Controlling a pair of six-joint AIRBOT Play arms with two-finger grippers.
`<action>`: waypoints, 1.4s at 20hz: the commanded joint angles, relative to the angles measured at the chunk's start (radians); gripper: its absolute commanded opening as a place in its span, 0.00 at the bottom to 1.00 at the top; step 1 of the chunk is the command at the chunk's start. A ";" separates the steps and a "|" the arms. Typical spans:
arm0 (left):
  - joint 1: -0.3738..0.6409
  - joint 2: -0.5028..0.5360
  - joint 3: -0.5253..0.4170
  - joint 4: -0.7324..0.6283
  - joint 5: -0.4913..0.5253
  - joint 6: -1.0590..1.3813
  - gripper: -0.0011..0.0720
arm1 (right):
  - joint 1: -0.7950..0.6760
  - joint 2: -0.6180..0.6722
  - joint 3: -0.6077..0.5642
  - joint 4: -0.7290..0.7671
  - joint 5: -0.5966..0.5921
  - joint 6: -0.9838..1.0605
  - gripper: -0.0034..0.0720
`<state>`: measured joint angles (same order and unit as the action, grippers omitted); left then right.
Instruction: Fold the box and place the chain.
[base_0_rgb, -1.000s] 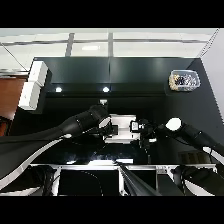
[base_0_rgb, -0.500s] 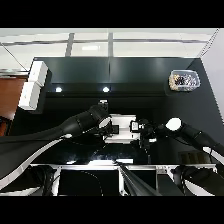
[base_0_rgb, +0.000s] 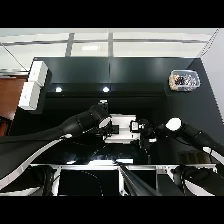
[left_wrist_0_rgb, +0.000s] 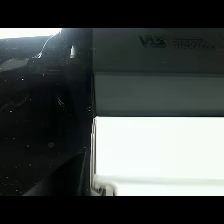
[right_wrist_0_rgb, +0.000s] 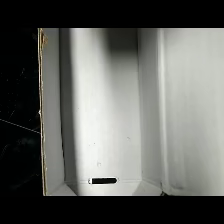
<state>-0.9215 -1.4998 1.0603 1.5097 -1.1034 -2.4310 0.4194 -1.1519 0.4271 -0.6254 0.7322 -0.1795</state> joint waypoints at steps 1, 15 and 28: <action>0.000 -0.001 0.001 -0.003 -0.002 0.000 0.21 | 0.000 0.000 0.000 0.000 0.000 0.000 0.68; 0.001 0.002 0.009 -0.001 -0.016 0.019 0.05 | -0.001 0.020 0.005 -0.021 0.035 0.062 0.87; 0.001 0.002 0.013 0.001 -0.023 0.019 0.05 | -0.036 0.133 0.029 -0.159 0.129 0.145 0.70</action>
<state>-0.9211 -1.4990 1.0725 1.5101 -1.1282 -2.4115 0.3847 -1.0233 0.4553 -0.8120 0.8528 -0.0219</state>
